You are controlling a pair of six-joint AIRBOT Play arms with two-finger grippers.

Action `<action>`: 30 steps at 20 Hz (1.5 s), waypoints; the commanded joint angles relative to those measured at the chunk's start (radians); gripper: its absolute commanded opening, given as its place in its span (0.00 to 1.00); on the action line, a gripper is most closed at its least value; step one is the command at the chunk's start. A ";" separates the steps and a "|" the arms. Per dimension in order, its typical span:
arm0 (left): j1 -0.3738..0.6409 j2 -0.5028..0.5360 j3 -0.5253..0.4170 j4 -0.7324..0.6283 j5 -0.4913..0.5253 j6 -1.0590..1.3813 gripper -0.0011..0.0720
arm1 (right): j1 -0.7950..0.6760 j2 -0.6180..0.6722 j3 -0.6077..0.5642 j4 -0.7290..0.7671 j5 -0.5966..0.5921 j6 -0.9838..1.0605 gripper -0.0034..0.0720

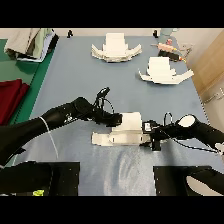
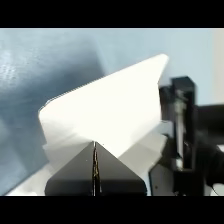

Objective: Fold the box.

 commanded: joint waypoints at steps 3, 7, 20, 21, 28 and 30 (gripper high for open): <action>0.011 -0.059 0.001 -0.003 0.003 -0.048 0.03 | 0.001 -0.001 0.000 0.000 0.000 -0.001 0.76; 0.010 -0.058 0.001 -0.004 -0.010 -0.040 0.03 | 0.001 -0.001 0.000 0.000 0.000 -0.001 0.76; 0.167 0.334 0.037 0.283 -0.374 0.123 0.04 | 0.001 -0.001 0.000 0.000 0.000 -0.001 0.76; 0.165 0.337 0.036 0.297 -0.426 0.187 0.04 | 0.001 -0.001 0.000 0.000 0.000 -0.001 0.76; 0.083 0.343 -0.003 0.299 -0.488 0.578 0.03 | 0.001 -0.001 0.000 0.000 0.000 -0.001 0.76; 0.083 0.355 -0.077 0.282 -0.444 0.798 0.04 | 0.001 -0.001 0.000 0.000 0.000 -0.001 0.76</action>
